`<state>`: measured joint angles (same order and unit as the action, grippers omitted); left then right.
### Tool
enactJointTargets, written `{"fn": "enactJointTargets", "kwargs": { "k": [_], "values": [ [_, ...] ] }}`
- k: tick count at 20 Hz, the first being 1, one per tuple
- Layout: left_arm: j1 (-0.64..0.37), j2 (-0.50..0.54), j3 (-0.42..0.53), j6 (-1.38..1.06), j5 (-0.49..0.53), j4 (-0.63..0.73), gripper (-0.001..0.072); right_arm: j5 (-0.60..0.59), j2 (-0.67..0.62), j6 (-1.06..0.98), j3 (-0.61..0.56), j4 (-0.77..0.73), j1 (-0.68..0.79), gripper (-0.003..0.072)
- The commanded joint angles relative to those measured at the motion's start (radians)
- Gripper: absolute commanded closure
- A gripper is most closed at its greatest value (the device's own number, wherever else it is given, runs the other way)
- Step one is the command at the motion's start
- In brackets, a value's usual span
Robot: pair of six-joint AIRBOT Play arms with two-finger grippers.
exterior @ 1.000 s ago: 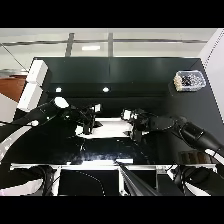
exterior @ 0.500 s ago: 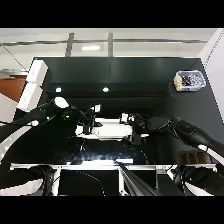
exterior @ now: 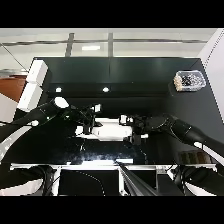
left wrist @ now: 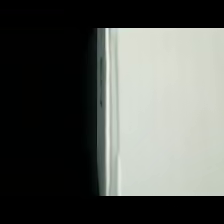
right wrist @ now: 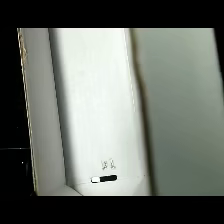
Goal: Fold the box and place the chain.
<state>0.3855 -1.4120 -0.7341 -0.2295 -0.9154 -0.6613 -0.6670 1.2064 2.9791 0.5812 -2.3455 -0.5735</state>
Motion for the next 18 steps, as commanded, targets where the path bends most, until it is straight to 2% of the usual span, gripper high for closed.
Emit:
{"fn": "enactJointTargets", "kwargs": {
  "k": [1, 18],
  "values": [
    [0.0, 0.0, 0.0, -0.001, 0.0, 0.0, 0.0684, 0.026, 0.018, 0.007, 0.001, 0.001, -0.001, 0.0044],
    [0.0, 0.0, 0.0, -0.001, 0.0, 0.0, 0.0684, 0.035, 0.032, 0.007, 0.001, 0.009, -0.001, 0.0045]
  ]
}}
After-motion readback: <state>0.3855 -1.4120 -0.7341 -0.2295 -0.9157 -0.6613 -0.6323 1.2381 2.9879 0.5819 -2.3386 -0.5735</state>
